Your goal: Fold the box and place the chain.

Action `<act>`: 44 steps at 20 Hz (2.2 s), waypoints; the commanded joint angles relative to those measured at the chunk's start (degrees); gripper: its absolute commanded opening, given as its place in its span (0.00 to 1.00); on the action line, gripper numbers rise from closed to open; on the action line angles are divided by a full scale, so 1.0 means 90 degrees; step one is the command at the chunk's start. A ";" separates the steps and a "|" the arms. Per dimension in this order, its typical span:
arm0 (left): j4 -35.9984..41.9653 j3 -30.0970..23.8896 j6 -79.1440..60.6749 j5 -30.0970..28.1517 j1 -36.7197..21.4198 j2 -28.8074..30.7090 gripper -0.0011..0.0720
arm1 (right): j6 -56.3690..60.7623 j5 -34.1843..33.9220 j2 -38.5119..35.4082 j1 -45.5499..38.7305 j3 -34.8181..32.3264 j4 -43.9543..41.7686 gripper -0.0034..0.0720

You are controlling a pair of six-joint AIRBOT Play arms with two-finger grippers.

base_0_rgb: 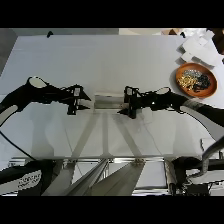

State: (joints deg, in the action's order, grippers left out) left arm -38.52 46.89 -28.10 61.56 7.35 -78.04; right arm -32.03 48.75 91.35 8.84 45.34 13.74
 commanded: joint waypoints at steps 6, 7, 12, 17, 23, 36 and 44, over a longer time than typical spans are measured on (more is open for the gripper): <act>0.0420 -0.0007 0.2380 0.0418 -0.1044 0.1090 0.02 | 0.0005 -0.0010 0.0002 0.0002 0.0002 0.0000 0.63; 0.0478 -0.0061 0.2671 0.0362 -0.1253 0.1105 0.02 | 0.0005 -0.0010 0.0002 0.0002 0.0000 0.0000 0.63; -0.0192 -0.0466 0.6360 -0.1161 -0.1596 0.1061 0.02 | 0.0005 -0.0010 0.0002 0.0002 0.0002 0.0000 0.63; -0.1460 -0.0311 0.8930 -0.0743 -0.1273 0.0345 0.02 | 0.0005 -0.0010 0.0002 0.0002 0.0000 0.0000 0.63; -0.1112 0.0146 0.9046 -0.0097 -0.0493 -0.0517 0.02 | 0.0005 -0.0010 0.0002 0.0002 0.0000 0.0000 0.63; -0.0971 0.0143 0.9459 -0.0148 -0.0168 -0.0680 0.02 | 0.0005 -0.0010 0.0002 0.0002 0.0002 0.0000 0.63; -0.1666 0.0141 1.0013 -0.0236 -0.0165 -0.0680 0.02 | 0.0005 -0.0010 0.0002 0.0002 0.0002 0.0000 0.63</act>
State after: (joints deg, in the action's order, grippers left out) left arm -52.60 48.12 60.49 58.74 5.80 -84.12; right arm -32.01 48.64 91.35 8.84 45.34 13.76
